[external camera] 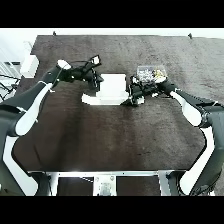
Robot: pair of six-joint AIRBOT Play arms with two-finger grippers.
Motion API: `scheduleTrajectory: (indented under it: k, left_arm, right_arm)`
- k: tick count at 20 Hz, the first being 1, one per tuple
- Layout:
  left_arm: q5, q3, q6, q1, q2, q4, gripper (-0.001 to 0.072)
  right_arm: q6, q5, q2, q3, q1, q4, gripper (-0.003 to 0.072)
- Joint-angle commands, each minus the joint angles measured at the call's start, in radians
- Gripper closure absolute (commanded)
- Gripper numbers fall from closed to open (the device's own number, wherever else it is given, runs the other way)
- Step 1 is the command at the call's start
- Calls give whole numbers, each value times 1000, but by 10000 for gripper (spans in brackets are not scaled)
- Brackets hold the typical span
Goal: Fold the box and place the chain.
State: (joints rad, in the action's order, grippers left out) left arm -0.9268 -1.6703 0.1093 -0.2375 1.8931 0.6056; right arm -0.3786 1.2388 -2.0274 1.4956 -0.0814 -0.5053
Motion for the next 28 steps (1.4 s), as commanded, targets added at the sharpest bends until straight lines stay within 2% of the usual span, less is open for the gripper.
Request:
scheduleTrajectory:
  k: [1,2,5,14,24,25,26,28]
  left_arm:
    - [-173,-4,22,15,-40,155,54]
    - [-209,-4,-19,14,-40,212,31]
    - [-272,-3,-83,14,-40,278,34]
    - [-261,8,-95,-34,0,355,35]
    - [-225,16,-112,-45,42,338,36]
    - [-214,16,-112,-45,42,338,43]
    - [-212,16,-112,-45,42,338,128]
    - [-210,16,-112,-45,42,333,132]
  right_arm:
    - [0,0,0,0,0,0,85]
    - [0,0,0,0,0,0,85]
    - [0,0,0,0,0,0,85]
    - [0,0,0,0,0,0,84]
    - [0,0,0,0,0,0,84]
    - [0,0,0,0,0,0,84]
    - [0,0,0,0,0,0,84]
    - [0,0,0,0,0,0,85]
